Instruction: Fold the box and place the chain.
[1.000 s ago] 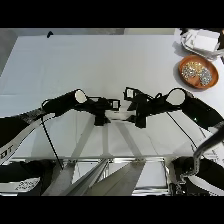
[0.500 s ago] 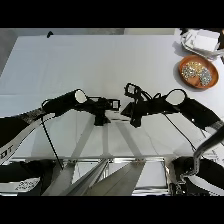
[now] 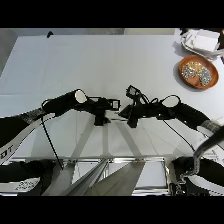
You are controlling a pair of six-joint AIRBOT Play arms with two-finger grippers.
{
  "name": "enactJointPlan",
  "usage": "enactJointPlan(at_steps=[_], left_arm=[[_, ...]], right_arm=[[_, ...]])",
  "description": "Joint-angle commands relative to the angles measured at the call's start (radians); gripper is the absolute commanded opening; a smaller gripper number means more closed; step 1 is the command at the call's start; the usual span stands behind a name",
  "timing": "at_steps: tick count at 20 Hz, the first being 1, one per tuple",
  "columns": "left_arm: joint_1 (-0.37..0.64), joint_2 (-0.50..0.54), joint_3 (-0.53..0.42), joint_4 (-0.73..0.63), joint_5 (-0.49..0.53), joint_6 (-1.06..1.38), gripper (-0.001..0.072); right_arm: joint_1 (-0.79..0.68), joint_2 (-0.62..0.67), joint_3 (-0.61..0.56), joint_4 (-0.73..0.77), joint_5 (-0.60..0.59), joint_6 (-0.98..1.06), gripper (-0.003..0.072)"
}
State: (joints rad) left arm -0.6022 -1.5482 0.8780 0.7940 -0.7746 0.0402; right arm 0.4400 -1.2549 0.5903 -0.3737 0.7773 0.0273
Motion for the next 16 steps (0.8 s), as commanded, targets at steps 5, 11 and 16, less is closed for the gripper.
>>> enactJointPlan(at_steps=[5, 11, 16], left_arm=[[0.000, -0.001, 0.001, 0.000, 0.000, 0.000, 0.0207], [0.000, -0.001, 0.001, 0.000, 0.000, 0.000, 0.0207], [0.000, -0.001, 0.001, 0.000, 0.000, 0.000, 0.0207]], right_arm=[[0.000, -0.007, -0.051, -0.019, -0.016, -0.033, 0.0007], [0.000, 0.009, -0.026, 0.015, -0.005, -0.033, 0.0009], [0.000, 0.080, 0.086, 0.001, -0.006, 0.051, 0.0011]])
